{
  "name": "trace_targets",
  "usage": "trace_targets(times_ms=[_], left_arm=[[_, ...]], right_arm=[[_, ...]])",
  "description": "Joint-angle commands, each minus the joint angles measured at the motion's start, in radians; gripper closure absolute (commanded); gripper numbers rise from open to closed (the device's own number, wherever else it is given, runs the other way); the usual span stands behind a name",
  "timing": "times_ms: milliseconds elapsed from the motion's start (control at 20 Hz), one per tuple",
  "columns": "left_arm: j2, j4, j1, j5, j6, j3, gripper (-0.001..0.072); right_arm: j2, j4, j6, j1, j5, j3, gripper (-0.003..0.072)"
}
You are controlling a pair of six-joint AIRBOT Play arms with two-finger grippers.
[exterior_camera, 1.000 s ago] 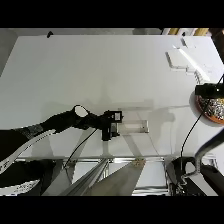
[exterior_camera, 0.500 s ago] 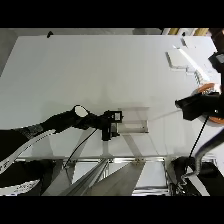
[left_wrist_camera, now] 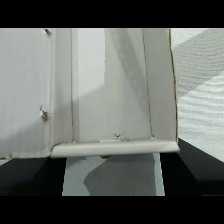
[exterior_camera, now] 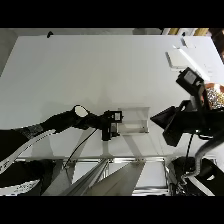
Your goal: Fold the box and place the chain.
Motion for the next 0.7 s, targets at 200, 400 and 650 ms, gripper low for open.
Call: trace_targets(times_ms=[200,400,650], left_arm=[[0.001,0.000,0.001,0.000,0.000,0.000,0.0542],[0.001,0.000,0.001,0.000,0.000,0.000,0.0542],[0.001,0.000,0.001,0.000,0.000,0.000,0.0542]], right_arm=[[-0.174,-0.032,0.002,0.167,-0.159,-0.039,0.0673],[-0.288,-0.029,-0.006,0.167,-0.159,-0.040,0.0673],[-0.326,-0.104,-0.005,0.215,-0.236,-0.124,0.0670]])
